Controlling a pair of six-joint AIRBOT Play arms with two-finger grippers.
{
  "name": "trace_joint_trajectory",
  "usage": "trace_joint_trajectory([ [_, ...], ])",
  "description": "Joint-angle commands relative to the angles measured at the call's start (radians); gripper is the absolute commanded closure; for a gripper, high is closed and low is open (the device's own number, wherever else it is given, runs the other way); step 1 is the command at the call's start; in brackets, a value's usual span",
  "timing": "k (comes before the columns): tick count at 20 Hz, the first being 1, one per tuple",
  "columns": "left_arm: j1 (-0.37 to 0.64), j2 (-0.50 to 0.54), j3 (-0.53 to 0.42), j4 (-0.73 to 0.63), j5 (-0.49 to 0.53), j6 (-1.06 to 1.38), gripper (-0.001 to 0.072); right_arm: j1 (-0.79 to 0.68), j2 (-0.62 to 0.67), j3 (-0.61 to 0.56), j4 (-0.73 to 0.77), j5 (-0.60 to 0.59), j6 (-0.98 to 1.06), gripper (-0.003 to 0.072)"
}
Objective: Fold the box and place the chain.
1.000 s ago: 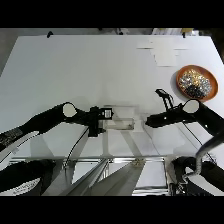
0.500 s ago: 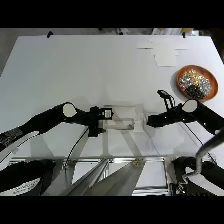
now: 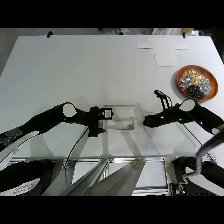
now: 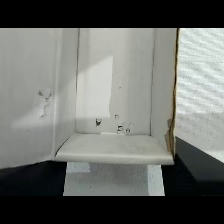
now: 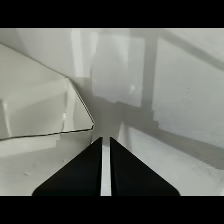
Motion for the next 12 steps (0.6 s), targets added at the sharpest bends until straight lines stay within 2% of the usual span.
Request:
trace_joint_trajectory([
  [1,0.000,0.000,0.001,0.000,0.000,0.000,0.0397,0.009,0.046,0.000,0.029,0.013,-0.034,0.0540],
  [3,0.000,0.000,0.001,0.000,0.000,0.000,0.0397,0.009,0.086,0.000,0.029,0.027,-0.042,0.0505],
  [8,0.000,0.000,0.001,0.000,0.000,0.000,0.0397,0.018,0.123,0.000,0.082,0.059,-0.066,0.0494],
  [12,0.000,0.000,0.001,0.000,0.000,0.000,0.0397,0.102,0.122,0.000,0.112,0.016,-0.074,0.0484],
])
